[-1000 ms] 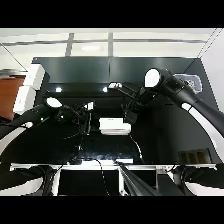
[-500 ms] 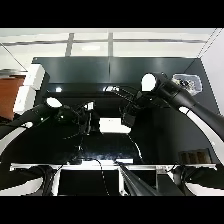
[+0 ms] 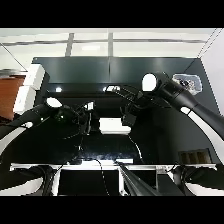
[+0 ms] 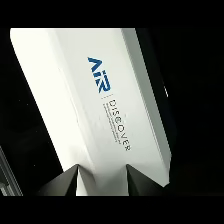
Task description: Fold the box and place the chain.
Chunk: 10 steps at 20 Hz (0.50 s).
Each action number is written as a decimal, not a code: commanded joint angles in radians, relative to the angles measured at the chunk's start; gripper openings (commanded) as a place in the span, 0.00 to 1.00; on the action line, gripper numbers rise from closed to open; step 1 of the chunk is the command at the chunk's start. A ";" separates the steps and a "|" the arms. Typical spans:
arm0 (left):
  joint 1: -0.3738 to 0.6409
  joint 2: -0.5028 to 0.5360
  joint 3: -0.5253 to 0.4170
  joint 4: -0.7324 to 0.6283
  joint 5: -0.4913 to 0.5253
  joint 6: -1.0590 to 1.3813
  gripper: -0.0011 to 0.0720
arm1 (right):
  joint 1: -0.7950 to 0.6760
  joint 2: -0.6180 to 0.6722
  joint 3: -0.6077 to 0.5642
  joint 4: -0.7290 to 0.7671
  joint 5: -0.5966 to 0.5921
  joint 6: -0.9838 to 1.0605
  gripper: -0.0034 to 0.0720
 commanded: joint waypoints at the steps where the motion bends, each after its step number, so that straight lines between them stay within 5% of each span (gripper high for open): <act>1: 0.000 -0.001 0.000 0.000 0.000 0.000 0.65 | 0.003 0.000 0.000 -0.019 0.000 0.004 0.40; 10: 0.000 -0.001 0.000 0.000 0.000 0.000 0.65 | 0.003 0.000 0.000 -0.019 -0.018 0.004 0.43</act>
